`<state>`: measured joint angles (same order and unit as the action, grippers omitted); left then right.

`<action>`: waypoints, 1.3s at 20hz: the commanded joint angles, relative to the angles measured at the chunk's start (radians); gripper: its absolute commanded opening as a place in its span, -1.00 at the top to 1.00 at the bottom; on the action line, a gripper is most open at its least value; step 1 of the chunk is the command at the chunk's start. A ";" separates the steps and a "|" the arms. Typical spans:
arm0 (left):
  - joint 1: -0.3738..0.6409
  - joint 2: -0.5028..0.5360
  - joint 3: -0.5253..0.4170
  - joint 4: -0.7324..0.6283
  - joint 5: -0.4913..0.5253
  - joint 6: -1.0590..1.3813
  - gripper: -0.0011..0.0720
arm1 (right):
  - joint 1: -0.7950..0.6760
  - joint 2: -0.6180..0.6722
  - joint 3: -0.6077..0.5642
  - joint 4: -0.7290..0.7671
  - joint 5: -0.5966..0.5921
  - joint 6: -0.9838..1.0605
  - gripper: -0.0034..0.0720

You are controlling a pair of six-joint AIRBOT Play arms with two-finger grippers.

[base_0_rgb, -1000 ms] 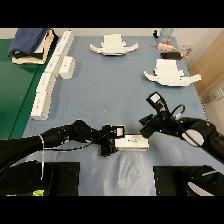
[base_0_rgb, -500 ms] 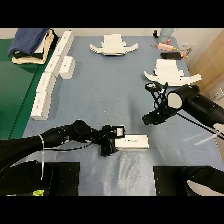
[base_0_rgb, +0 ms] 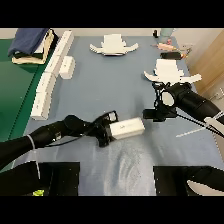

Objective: Fold the box.

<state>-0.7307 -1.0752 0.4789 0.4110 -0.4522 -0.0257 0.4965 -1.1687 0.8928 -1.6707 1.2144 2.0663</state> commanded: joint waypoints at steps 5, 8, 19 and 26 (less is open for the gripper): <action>0.520 0.140 0.000 0.443 -0.114 -0.679 -0.47 | -0.001 -0.003 0.002 -0.109 -0.040 0.051 0.90; 0.678 0.129 0.000 0.442 -0.074 -0.682 -0.47 | 0.000 -0.003 0.002 -0.109 -0.081 0.051 0.90; 0.751 -0.225 0.254 0.441 0.218 -0.727 -0.47 | 0.000 -0.004 0.002 -0.103 -0.158 0.050 0.90; 0.756 -0.511 0.591 0.441 0.202 -0.734 -0.47 | 0.000 -0.004 0.002 -0.103 -0.171 0.050 0.90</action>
<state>0.0212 -1.4845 0.9489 0.8516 -0.2440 -0.7525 0.4965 -1.1728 0.8936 -1.7741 1.0531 2.1166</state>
